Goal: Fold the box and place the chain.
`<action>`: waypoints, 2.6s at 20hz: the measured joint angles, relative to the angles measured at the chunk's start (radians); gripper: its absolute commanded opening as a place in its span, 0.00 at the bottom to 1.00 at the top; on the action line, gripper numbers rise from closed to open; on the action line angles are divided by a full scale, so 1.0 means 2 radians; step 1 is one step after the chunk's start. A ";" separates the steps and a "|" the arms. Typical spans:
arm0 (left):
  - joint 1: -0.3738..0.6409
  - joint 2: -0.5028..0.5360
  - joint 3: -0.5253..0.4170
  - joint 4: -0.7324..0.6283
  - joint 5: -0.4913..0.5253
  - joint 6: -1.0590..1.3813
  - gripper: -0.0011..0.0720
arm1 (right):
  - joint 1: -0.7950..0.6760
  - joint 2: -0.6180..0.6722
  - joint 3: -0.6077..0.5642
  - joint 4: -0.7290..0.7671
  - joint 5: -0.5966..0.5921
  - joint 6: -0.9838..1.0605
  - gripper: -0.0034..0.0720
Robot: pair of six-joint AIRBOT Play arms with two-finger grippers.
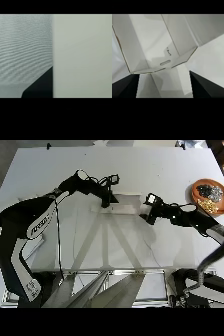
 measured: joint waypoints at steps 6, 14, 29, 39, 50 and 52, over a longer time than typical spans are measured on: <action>0.000 0.000 0.000 0.000 0.000 0.000 0.03 | -0.002 0.002 0.011 0.000 0.004 0.020 0.97; 0.000 0.000 0.000 0.001 0.000 0.001 0.03 | -0.019 -0.033 0.064 -0.008 0.058 0.025 0.97; 0.000 0.000 0.000 0.000 -0.002 0.001 0.03 | -0.021 -0.154 0.170 -0.078 0.173 0.041 0.97; 0.000 0.000 0.000 0.000 -0.002 0.001 0.03 | -0.021 -0.173 0.175 -0.103 0.183 0.025 0.97; 0.000 0.000 0.000 0.000 0.000 0.000 0.03 | -0.021 -0.178 0.191 -0.096 0.199 0.020 0.89; 0.000 0.000 0.000 0.002 0.000 0.000 0.03 | -0.021 -0.183 0.200 -0.094 0.215 0.023 0.89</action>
